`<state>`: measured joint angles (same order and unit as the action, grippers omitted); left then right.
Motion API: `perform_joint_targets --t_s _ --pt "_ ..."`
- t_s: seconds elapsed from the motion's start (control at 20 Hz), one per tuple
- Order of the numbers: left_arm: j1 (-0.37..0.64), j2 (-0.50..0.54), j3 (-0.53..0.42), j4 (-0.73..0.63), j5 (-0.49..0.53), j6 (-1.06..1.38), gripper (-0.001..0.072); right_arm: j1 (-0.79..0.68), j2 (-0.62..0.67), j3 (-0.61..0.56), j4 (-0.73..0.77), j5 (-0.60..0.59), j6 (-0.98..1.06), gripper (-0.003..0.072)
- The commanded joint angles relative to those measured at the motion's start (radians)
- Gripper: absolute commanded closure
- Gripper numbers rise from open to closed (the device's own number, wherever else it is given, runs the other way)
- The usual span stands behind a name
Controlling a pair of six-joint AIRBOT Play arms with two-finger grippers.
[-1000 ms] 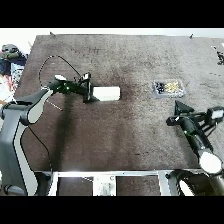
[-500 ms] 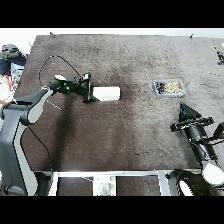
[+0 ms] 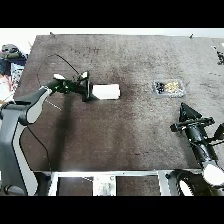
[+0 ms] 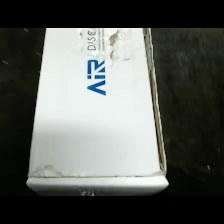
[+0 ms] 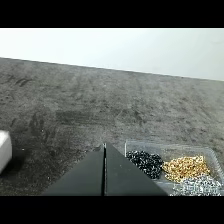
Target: Fold the box and place the chain.
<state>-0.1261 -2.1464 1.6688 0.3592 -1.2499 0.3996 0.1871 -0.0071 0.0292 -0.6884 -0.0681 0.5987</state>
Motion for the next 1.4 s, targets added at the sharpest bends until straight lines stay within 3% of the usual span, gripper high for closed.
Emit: perform_joint_targets --t_s 0.0,0.2,0.4,0.5,0.6,0.85,1.1,1.35 --pt "0.038 0.062 0.002 -0.151 0.01 -0.01 0.0698 0.0 0.0 0.0 0.0 0.0 0.0 0.0675" --pt "0.155 0.206 0.006 -0.27 0.143 -0.064 0.0698 0.0 0.0 0.0 0.0 0.0 0.0 0.0675" --pt "0.318 0.329 0.006 -0.269 0.472 -0.226 0.0698 0.0 0.0 0.0 0.0 0.0 0.0 0.0675" --pt "0.396 0.348 0.006 -0.258 0.648 -0.345 0.0698 0.0 0.0 0.0 0.0 0.0 0.0 0.0675" --pt "0.468 0.345 0.001 -0.205 0.76 -0.441 0.0698 0.0 0.0 0.0 0.0 0.0 0.0 0.0675" --pt "0.564 0.307 -0.002 0.111 0.802 -0.709 0.0699 0.0 0.0 0.0 0.0 0.0 0.0 0.0675" --pt "0.586 0.216 -0.002 0.207 0.791 -0.767 0.0698 0.0 0.0 0.0 0.0 0.0 0.0 0.0675" --pt "0.586 0.132 -0.002 0.206 0.769 -0.767 0.0698 0.0 0.0 0.0 0.0 0.0 0.0 0.0675"
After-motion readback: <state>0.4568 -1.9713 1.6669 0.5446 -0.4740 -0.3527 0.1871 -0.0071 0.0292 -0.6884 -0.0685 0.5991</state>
